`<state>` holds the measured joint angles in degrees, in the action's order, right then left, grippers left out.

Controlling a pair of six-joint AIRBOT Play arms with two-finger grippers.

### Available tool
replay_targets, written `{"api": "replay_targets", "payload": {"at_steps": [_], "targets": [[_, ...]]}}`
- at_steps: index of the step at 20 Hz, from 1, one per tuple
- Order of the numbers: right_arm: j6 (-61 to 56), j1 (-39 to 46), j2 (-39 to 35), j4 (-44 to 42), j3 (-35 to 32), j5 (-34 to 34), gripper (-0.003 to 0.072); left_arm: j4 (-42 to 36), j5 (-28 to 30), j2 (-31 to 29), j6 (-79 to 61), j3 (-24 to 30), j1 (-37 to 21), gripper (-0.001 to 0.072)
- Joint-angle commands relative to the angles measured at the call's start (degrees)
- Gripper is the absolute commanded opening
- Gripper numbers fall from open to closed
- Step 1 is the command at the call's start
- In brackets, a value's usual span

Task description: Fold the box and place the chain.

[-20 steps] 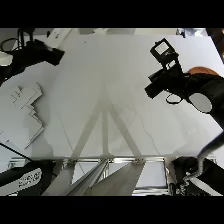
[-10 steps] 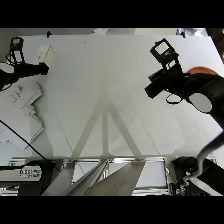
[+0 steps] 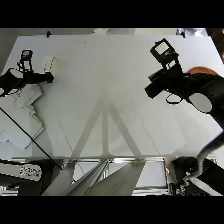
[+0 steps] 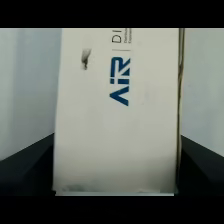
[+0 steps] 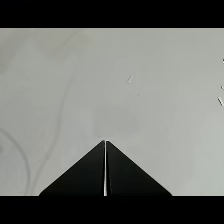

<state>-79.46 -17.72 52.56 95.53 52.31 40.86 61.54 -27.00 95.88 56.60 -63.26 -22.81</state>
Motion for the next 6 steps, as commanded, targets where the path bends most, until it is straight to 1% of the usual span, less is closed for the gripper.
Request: {"api": "replay_targets", "payload": {"at_steps": [1,4,6], "targets": [[0.00,-0.02,-0.04,-0.02,0.04,0.02,0.0010,-1.40,-3.15,-1.20,0.42,-0.02,0.00,0.0702],[0.00,-0.02,-0.04,-0.02,0.07,0.02,0.0010,-2.38,-4.63,-4.81,0.39,-0.02,0.00,0.0702],[0.00,-0.02,-0.04,-0.02,0.04,0.02,0.0010,-2.45,-4.83,-8.39,0.42,-0.02,0.00,0.0702]]}}
